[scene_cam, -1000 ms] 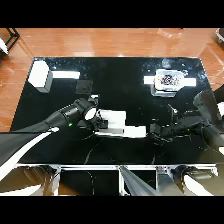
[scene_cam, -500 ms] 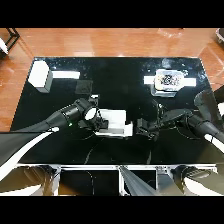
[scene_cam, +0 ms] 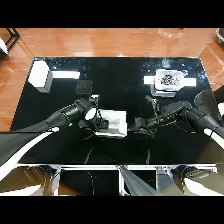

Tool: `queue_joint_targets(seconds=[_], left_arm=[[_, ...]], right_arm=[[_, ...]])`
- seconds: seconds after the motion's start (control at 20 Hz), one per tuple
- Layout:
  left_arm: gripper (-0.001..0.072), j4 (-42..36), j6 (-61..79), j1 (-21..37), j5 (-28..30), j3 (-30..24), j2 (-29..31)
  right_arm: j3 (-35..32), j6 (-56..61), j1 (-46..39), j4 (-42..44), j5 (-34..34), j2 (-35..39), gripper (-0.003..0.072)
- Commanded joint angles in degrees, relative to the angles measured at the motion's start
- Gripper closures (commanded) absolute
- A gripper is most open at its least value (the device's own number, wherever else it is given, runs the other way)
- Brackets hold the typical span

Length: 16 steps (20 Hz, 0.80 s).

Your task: Fold the box and place the chain.

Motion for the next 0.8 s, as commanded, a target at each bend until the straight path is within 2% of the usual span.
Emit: queue_joint_targets(seconds=[0.0,0.4,0.65,0.75], left_arm=[[0.0687,0.0,0.0,0.0,-0.4,0.0,0.0],[0.0686,0.0,0.1,0.0,-0.4,0.0,0.0],[0.0686,0.0,0.1,0.0,-0.4,0.0,0.0],[0.0686,0.0,0.1,0.0,-0.4,0.0,0.0]], right_arm=[[0.4,2.3,3.4,0.4,2.8,0.0,0.0061],[3.6,3.8,6.4,-0.4,5.6,0.0,0.0065],[4.8,13.2,12.3,-9.6,11.7,0.0,0.0073],[4.8,14.5,15.3,-9.7,15.3,0.0,0.0141]])
